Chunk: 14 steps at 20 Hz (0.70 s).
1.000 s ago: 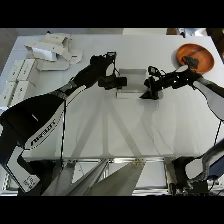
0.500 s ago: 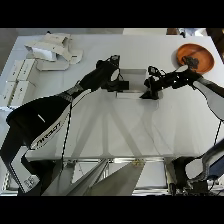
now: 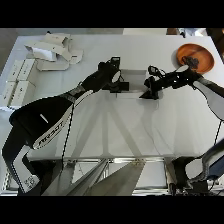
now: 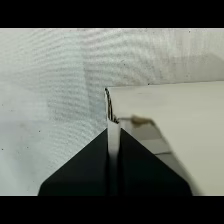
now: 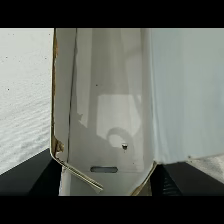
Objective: Fold the box and place the chain.
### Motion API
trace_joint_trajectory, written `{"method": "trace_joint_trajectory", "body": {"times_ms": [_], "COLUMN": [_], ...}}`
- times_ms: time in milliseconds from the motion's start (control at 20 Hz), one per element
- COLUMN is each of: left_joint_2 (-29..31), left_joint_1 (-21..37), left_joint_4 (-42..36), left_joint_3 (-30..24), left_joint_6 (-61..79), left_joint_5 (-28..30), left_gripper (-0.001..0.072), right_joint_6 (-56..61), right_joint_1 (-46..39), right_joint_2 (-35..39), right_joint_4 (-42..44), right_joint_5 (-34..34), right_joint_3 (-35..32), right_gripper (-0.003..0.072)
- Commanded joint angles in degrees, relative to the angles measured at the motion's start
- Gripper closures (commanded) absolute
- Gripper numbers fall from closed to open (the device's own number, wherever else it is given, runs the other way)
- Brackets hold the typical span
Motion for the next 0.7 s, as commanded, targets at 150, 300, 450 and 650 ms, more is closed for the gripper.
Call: {"method": "trace_joint_trajectory", "body": {"times_ms": [150, 300, 450, 650], "left_joint_2": [0.7, 2.3, 4.4, 9.1], "left_joint_1": [0.0, 0.2, 1.1, 2.8], "left_joint_4": [-2.6, -3.3, -5.8, -8.2], "left_joint_3": [0.0, 0.0, 0.0, 0.0], "left_joint_6": [0.1, 5.2, 10.8, 17.7], "left_joint_5": [0.5, -2.3, -5.2, -5.1], "left_gripper": [0.0476, 0.0409, 0.0409, 0.0409], "right_joint_6": [0.0, 0.0, 0.0, 0.0], "right_joint_1": [0.0, 0.0, 0.0, 0.0], "right_joint_2": [0.0, 0.0, 0.0, 0.0], "right_joint_4": [0.0, 0.0, 0.0, 0.0], "right_joint_5": [0.1, 0.1, 0.1, 0.1], "right_joint_3": [0.0, 0.0, 0.0, 0.0], "right_gripper": [0.0247, 0.0247, 0.0247, 0.0247]}}
